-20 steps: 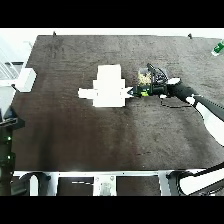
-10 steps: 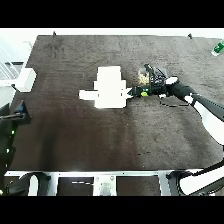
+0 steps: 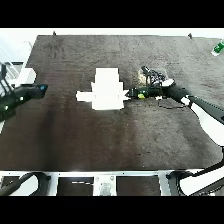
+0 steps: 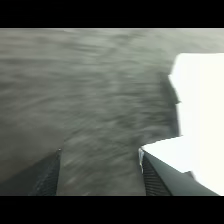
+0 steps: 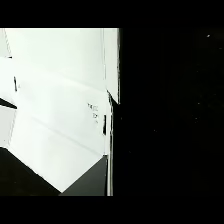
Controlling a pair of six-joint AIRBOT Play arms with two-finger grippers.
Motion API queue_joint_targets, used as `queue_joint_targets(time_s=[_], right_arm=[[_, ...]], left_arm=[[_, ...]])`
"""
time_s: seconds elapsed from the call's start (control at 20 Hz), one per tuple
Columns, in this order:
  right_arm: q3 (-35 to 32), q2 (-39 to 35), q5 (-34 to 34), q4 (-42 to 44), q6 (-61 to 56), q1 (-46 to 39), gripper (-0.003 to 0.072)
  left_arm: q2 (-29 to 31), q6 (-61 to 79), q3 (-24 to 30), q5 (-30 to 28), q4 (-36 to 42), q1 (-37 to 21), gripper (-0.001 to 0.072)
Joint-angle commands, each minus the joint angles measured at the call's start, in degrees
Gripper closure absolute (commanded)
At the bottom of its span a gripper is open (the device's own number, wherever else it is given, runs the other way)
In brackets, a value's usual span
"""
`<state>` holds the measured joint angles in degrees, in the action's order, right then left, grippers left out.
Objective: Fold the box and place the chain.
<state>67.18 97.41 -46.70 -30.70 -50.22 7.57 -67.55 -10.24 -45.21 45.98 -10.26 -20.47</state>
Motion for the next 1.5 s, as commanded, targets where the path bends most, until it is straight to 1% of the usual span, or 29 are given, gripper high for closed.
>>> queue_joint_targets(time_s=[0.0,0.15,0.3,0.35,0.4,0.5,0.6,0.7,0.85,1.05,1.2,1.45], right_arm=[[-0.3,-0.1,1.1,1.6,-0.2,0.6,0.0680],[-0.2,0.0,1.2,1.8,-0.2,0.8,0.0680],[-0.2,0.0,1.8,1.7,-0.1,1.6,0.0680],[-0.2,0.0,2.2,1.7,-0.1,1.9,0.0679],[-0.2,0.0,2.4,1.7,-0.1,2.1,0.0680],[-0.2,0.0,2.3,1.7,-0.1,2.4,0.0680],[-0.2,0.0,2.4,1.7,-0.1,2.5,0.0679],[-0.2,0.0,2.3,1.7,-0.1,2.4,0.0679],[-0.2,0.0,2.1,1.7,-0.2,2.5,0.0679],[-0.2,0.0,2.1,1.7,-0.1,2.9,0.0679],[-0.3,0.0,2.1,1.5,0.3,3.8,0.0679],[-0.4,-0.1,2.1,1.6,1.3,4.2,0.0679]], left_arm=[[-17.4,-11.0,-19.0,13.2,-11.0,2.1,0.0152],[-28.6,-21.5,-35.9,20.8,-22.0,6.3,0.0152],[-37.9,-28.0,-50.4,27.6,-25.6,9.0,0.0151],[-40.5,-29.2,-54.4,29.4,-25.9,9.6,0.0149],[-43.1,-30.9,-58.1,31.1,-26.1,10.1,0.0083],[-47.1,-34.6,-64.5,32.3,-30.5,11.0,0.0078],[-50.0,-36.1,-68.9,32.5,-29.6,11.9,0.0079],[-52.0,-39.0,-71.5,32.9,-30.5,13.3,0.0079],[-53.7,-38.8,-71.5,32.4,-30.0,15.8,0.0079],[-56.7,-38.1,-72.1,29.8,-29.3,19.4,0.0079],[-57.5,-36.3,-72.1,26.6,-27.6,21.3,0.0080],[-57.8,-37.0,-72.1,26.2,-26.6,22.2,0.0080]])
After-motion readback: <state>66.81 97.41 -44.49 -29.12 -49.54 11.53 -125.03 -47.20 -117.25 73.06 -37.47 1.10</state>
